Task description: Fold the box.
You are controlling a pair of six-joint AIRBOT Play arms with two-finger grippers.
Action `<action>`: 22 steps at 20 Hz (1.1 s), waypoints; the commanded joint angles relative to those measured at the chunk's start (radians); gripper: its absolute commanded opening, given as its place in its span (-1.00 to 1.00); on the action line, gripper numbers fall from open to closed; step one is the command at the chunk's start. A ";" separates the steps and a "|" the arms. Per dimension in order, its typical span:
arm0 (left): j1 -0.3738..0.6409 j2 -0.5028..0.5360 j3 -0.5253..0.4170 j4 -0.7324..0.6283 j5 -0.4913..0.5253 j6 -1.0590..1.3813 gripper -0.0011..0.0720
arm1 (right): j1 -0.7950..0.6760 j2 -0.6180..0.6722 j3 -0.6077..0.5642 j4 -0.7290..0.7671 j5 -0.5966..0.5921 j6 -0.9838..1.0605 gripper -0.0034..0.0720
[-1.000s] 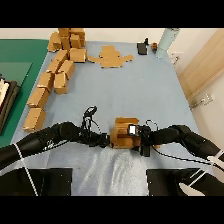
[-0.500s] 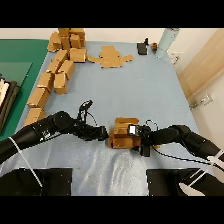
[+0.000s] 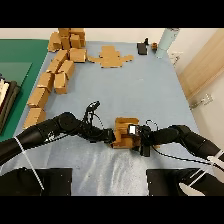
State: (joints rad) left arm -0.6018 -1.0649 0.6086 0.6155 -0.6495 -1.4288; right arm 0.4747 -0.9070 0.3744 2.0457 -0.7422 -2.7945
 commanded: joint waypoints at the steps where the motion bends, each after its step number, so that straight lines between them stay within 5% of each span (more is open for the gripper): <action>1: -0.009 -0.003 0.002 -0.018 0.025 0.004 0.70 | 0.001 0.000 -0.001 0.000 0.000 0.000 0.57; 13: -0.079 -0.015 0.014 0.031 0.176 -0.055 0.64 | 0.001 0.000 -0.001 0.000 0.000 0.000 0.57; 22: -0.150 -0.122 0.108 0.460 0.053 -0.505 0.64 | 0.001 0.000 -0.001 0.000 0.000 0.000 0.57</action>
